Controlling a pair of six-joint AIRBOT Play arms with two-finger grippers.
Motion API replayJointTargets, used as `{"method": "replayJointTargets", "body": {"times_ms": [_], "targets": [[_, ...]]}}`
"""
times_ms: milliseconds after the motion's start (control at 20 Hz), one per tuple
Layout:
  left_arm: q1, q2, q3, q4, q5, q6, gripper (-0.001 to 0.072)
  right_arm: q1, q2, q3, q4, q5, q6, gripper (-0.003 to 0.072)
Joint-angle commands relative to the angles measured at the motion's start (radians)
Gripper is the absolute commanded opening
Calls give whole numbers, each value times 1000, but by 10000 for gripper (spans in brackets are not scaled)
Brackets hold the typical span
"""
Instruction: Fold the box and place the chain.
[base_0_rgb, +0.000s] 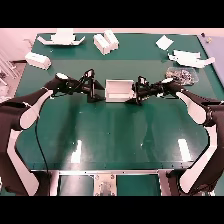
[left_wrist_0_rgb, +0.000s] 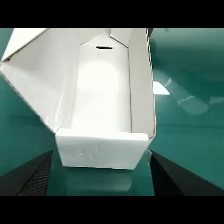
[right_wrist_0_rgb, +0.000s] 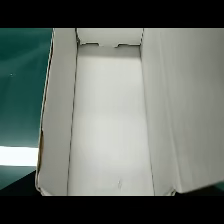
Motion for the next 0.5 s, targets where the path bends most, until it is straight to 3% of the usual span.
{"method": "replayJointTargets", "body": {"times_ms": [0,450], "targets": [[0,-1,1,18,3,4,720,0,1,0,-1,2,0,555],[-6,-44,16,-47,24,63,720,0,1,0,-1,2,0,555]]}}
